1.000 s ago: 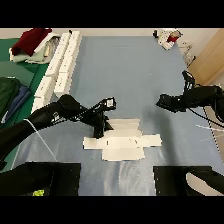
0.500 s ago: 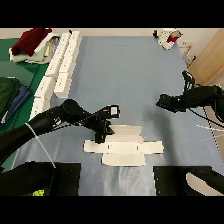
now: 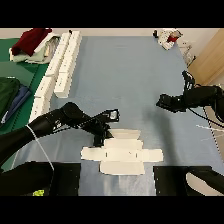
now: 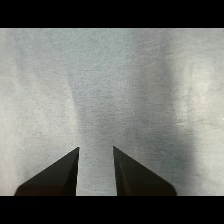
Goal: Fold the box.
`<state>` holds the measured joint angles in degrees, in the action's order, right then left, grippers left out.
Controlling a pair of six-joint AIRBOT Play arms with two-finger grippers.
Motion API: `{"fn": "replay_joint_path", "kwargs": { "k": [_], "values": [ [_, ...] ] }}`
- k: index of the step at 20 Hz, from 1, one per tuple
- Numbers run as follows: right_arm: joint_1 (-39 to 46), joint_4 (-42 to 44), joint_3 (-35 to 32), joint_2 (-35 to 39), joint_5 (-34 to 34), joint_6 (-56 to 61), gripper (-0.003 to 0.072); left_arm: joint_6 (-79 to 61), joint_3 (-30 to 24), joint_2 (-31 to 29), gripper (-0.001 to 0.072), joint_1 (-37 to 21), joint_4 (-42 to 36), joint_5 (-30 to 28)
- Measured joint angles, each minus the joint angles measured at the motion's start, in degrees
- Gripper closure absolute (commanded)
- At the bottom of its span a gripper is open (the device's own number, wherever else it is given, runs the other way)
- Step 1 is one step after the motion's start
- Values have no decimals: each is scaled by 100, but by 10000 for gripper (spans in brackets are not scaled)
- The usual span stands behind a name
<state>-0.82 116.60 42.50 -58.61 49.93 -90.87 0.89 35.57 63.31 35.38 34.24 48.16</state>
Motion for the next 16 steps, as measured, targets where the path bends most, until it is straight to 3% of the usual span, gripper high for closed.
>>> {"fn": "replay_joint_path", "kwargs": {
  "k": [3,10,16],
  "values": [
    [0,0,0,-2,2,0,358,-2,-17,-247,702,0,9,-155],
    [0,2,0,0,0,-2,358,-2,-428,-1340,702,367,321,-1537],
    [-15,50,0,0,-7,-2,358,151,-994,-1453,700,942,461,-2190]
  ]
}}
